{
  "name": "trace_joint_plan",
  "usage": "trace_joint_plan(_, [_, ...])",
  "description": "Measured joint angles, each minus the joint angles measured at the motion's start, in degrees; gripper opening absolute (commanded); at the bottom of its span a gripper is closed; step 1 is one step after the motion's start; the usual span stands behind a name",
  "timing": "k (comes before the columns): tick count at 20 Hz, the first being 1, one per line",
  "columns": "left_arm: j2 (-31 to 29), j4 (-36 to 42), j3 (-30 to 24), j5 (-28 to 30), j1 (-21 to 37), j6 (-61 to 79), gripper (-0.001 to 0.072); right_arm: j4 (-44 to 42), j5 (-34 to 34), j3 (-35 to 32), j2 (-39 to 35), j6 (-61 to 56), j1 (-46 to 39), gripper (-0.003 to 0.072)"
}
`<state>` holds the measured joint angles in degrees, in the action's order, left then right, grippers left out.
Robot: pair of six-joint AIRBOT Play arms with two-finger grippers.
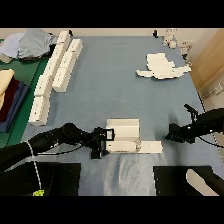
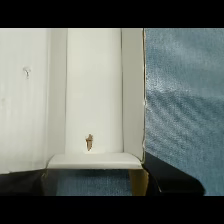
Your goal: Fold the box.
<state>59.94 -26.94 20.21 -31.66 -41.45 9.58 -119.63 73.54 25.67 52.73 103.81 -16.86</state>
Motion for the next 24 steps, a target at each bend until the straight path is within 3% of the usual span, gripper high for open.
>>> trace_joint_plan(11, [0.0,0.0,0.0,0.0,0.0,0.0,0.0474,-6.19,2.21,-3.43,2.47,3.48,-1.16,-0.0001])
trace_joint_plan(18, [0.0,0.0,0.0,0.0,0.0,0.02,0.0474,-9.66,5.2,-3.63,2.14,2.73,2.99,-0.0001])
trace_joint_plan(24, [0.0,-0.02,0.0,0.0,0.0,0.02,0.0474,-10.6,0.5,-5.11,2.01,2.71,9.51,-0.0001])
